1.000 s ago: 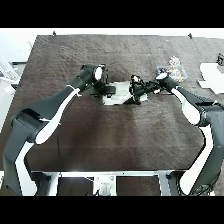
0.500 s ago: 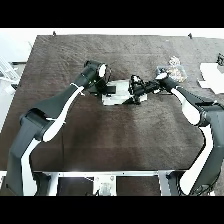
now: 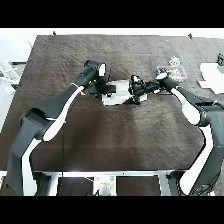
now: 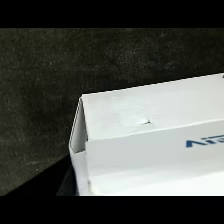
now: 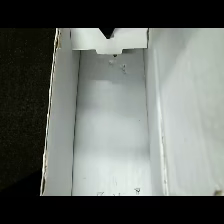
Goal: Fold the box and place the chain.
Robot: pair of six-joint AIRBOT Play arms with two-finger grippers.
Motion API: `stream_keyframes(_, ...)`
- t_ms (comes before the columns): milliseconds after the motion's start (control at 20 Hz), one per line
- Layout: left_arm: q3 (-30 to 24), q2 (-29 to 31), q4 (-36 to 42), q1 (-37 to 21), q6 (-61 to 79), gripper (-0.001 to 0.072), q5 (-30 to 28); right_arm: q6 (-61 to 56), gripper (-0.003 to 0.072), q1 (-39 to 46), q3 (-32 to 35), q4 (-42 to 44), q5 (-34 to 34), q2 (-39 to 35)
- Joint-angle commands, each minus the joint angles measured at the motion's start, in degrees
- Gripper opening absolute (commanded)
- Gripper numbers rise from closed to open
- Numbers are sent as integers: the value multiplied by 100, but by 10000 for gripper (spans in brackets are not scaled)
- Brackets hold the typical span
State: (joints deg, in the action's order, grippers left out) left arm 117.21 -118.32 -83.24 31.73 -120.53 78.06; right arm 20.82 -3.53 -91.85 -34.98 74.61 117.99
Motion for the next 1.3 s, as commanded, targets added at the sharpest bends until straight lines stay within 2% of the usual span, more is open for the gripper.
stream_keyframes(0,4,-4,-61,-2,-334,361,146,0,584,2,0,2,-2,-2)
stream_keyframes(750,48,-221,-83,-2,-225,350,192,-2,584,2,0,4,-2,-2)
stream_keyframes(800,48,-221,-96,-2,-192,281,203,-2,584,2,0,4,-2,-2)
stream_keyframes(850,48,-221,-131,-2,-81,43,184,0,584,2,0,4,-2,-2)
stream_keyframes(900,48,-221,-149,-4,-52,21,181,0,584,2,0,4,0,-2)
stream_keyframes(1250,48,-221,-212,-4,236,21,223,0,584,2,0,2,0,-2)
